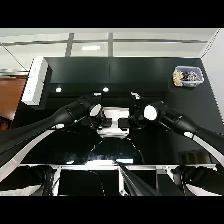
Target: Fold the box and place the chain.
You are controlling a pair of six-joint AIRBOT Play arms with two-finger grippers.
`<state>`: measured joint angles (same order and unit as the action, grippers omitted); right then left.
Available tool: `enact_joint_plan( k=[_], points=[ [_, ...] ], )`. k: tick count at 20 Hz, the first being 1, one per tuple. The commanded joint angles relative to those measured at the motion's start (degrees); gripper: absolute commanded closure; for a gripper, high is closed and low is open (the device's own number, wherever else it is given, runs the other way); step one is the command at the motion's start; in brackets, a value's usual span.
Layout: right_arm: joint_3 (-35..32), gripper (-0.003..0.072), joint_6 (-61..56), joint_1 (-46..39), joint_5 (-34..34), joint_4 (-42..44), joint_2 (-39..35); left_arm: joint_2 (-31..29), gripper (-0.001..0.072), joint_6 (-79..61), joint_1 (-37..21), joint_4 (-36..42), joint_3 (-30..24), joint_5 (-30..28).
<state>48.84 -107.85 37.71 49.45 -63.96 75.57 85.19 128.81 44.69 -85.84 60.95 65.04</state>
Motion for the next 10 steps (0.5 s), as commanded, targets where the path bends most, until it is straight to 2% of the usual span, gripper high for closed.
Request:
enact_joint_plan(
  k=[1,5,10],
  points=[
    [1.2,0.0264,-4.1,1.4,1.3,-3.7,2.1,0.0,0.0683,0.0,0.0,0.0,0.0,0.0],
    [4.1,0.0264,-5.6,1.4,6.8,-7.3,4.0,0.0,0.0683,0.0,0.0,0.0,0.0,0.0],
    [7.0,0.0265,-9.6,2.3,8.9,-8.3,5.7,0.0,0.0683,0.0,0.0,0.0,0.0,0.0]
  ],
)
